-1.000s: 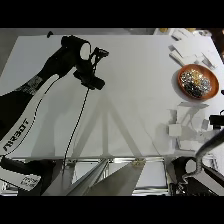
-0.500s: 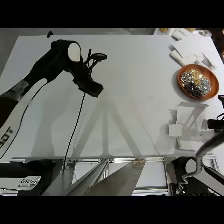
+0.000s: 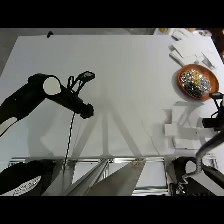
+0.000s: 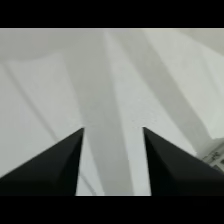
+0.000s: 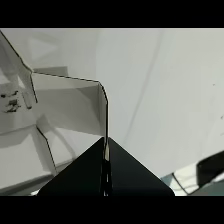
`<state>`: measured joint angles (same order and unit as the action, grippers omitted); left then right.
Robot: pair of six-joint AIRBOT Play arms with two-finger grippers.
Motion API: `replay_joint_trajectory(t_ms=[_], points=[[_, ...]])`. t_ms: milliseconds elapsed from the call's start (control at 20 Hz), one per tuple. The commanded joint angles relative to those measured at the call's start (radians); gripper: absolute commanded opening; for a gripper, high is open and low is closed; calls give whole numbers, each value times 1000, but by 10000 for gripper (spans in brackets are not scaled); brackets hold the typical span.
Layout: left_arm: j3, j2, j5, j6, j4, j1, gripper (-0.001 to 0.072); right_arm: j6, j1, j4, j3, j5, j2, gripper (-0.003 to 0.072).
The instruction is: Fold the box and place the chain.
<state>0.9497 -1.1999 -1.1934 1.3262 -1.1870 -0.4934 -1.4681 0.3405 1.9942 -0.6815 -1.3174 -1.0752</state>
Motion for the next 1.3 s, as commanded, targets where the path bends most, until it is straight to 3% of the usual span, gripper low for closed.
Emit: replay_joint_trajectory(t_ms=[0, 200, 350, 650, 800, 1050, 1250], points=[[-42, 31, 22, -141, 185, -1, 459, 38, -166, -202, 3, -14, 143, 9], [-42, 31, 45, -331, 381, -1, 492, 107, -278, -488, 69, 85, 373, 9], [-42, -3, 156, -495, 559, -5, 501, 172, -293, -612, 137, 76, 463, 9], [-37, -265, 226, -875, 896, -50, 508, 220, -293, -697, 146, 52, 472, 10], [-5, -377, 224, -922, 878, -50, 509, 220, -293, -703, 146, 48, 472, 11], [17, -445, 220, -1069, 914, -61, 509, 220, -293, -737, 146, 43, 468, 11], [18, -478, 228, -1264, 1121, -88, 509, 220, -293, -738, 146, 40, 464, 11]])
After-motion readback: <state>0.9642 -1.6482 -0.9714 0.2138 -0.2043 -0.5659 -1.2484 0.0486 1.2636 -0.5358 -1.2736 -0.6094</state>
